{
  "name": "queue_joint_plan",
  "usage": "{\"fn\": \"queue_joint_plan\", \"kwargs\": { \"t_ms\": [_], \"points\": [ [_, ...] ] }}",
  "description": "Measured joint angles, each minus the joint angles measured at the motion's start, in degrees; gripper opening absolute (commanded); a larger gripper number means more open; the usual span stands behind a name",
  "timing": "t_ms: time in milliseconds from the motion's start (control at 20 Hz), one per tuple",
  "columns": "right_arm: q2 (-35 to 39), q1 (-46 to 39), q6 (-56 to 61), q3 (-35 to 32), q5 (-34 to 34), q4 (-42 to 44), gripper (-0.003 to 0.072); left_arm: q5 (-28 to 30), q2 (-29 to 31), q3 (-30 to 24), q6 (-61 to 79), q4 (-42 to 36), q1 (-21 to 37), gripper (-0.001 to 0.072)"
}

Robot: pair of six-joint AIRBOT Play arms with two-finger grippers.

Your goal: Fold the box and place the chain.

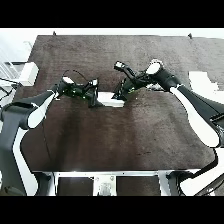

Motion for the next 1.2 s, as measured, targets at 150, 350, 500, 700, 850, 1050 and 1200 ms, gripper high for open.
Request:
{"fn": "queue_joint_plan", "kwargs": {
  "t_ms": [150, 350, 500, 700, 850, 1050, 1200],
  "points": [
    [-0.02, 0.46, -0.11, 0.00, -0.39, -0.96, 0.0475, 0.00, 0.00, 0.00, -0.02, 0.00, 0.02, 0.0298],
    [-0.02, 0.68, -0.15, 0.00, -2.60, -2.32, 0.0473, 0.00, 0.00, 0.00, -0.02, 0.00, 0.02, 0.0298],
    [-0.02, 0.70, -0.17, 0.20, -4.44, -3.02, 0.0452, 0.00, 0.00, 0.00, -0.02, 0.00, 0.02, 0.0298],
    [0.00, 0.70, 0.11, 1.49, -5.64, -3.39, 0.0363, 0.02, 0.00, 0.00, -0.07, 0.00, 0.00, 0.0298],
    [0.04, 0.70, 0.57, 2.08, -5.40, -3.32, 0.0261, 0.02, 0.00, 0.00, -0.07, 0.00, 0.00, 0.0298],
    [0.04, 0.79, 0.81, 2.32, -4.09, -3.34, 0.0194, 0.02, 0.00, 0.00, -0.04, 0.00, 0.02, 0.0298],
    [0.02, 1.20, 0.81, 1.73, -3.65, -3.54, 0.0194, 0.02, 0.00, 0.00, -0.04, 0.00, 0.00, 0.0298]
  ]
}}
